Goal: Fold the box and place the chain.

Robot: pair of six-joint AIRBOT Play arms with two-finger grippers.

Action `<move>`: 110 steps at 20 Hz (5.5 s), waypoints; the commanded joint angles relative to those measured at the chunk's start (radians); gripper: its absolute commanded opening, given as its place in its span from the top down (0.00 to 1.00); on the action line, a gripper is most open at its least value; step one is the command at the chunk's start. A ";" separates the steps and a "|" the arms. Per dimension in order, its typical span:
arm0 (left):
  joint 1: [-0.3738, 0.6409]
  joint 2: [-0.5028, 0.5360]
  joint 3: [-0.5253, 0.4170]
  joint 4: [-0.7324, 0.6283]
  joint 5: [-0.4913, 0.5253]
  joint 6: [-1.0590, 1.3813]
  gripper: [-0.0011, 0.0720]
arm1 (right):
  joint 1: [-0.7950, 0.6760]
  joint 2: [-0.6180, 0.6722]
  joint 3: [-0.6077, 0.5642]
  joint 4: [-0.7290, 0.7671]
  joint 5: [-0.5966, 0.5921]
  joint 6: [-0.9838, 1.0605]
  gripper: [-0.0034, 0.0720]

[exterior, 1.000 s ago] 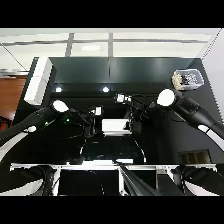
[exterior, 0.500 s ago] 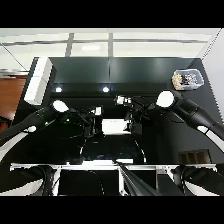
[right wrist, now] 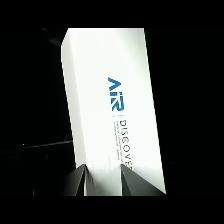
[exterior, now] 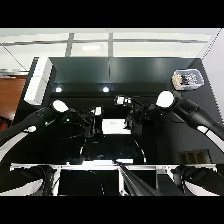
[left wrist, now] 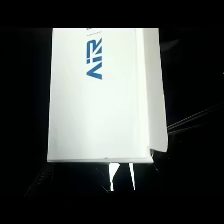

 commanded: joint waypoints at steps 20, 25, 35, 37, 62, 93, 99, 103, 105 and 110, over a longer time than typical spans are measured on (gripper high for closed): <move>0.000 0.000 0.000 0.000 -0.018 0.000 0.51 | 0.001 0.019 0.003 -0.042 0.017 -0.001 0.21; 0.000 0.000 0.000 0.000 -0.018 0.000 0.51 | 0.001 0.019 0.003 -0.043 0.009 0.001 0.04; 0.000 0.000 0.000 0.000 -0.018 0.000 0.51 | 0.001 0.018 0.003 -0.070 -0.005 0.009 0.56; 0.000 0.000 0.000 0.000 -0.018 0.000 0.51 | 0.001 0.018 0.003 -0.070 -0.005 0.009 0.56; 0.000 0.000 0.000 0.000 -0.018 0.000 0.51 | 0.000 0.018 -0.007 -0.071 0.013 0.053 0.46; 0.002 0.001 0.000 -0.001 -0.021 0.000 0.51 | -0.131 0.083 -0.242 0.374 -0.091 0.658 0.93; 0.002 0.043 0.021 0.086 -0.001 -0.077 0.00 | -0.387 0.381 -0.163 0.112 0.132 0.747 0.93; -0.003 0.111 0.080 0.131 -0.140 -0.239 0.01 | -0.586 0.492 -0.164 -0.126 0.221 0.822 0.93; -0.029 0.130 0.119 0.132 -0.154 -0.377 0.01 | -0.650 0.497 -0.165 -0.125 0.219 0.821 0.93; -0.147 0.056 0.227 0.132 -0.072 -0.426 0.01 | -0.669 0.497 -0.165 -0.114 0.177 0.822 0.93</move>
